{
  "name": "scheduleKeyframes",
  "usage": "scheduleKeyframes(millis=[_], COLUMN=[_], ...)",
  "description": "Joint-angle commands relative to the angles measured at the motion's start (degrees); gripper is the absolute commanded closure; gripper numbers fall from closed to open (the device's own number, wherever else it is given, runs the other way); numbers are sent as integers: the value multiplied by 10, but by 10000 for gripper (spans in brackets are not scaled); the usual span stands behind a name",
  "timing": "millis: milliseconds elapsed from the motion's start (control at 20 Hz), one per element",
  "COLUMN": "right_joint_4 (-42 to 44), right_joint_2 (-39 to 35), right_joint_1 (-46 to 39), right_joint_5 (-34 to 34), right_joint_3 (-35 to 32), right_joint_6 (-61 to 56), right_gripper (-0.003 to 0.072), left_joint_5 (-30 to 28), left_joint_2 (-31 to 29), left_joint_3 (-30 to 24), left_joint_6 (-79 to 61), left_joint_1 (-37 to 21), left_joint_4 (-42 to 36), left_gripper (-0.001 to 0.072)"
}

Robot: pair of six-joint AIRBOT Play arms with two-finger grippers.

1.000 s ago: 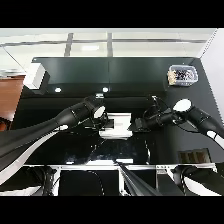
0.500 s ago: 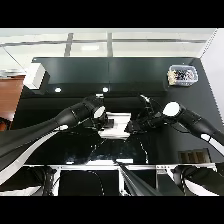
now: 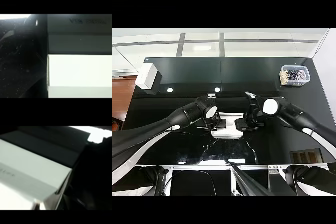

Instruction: Fold the box and place the chain.

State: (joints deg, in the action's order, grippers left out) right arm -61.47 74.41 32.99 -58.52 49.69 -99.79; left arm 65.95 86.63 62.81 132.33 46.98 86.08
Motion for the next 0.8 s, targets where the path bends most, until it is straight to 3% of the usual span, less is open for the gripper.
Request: scheduleKeyframes(millis=[0,250,700,750], right_joint_4=[-114,-170,-203,-203], right_joint_2=[38,53,83,83], right_joint_1=[46,86,112,112], right_joint_5=[-31,-38,-64,-66], right_joint_3=[39,52,81,81], right_joint_6=[-153,-263,-305,-304], right_gripper=[389,389,393,614], left_joint_5=[1,1,1,1], left_joint_2=[0,0,0,0], left_joint_3=[0,0,0,0], left_joint_6=[-1,-1,-1,-1], left_joint_1=[0,0,0,0], left_joint_4=[0,0,0,0], left_gripper=[685,684,684,684])
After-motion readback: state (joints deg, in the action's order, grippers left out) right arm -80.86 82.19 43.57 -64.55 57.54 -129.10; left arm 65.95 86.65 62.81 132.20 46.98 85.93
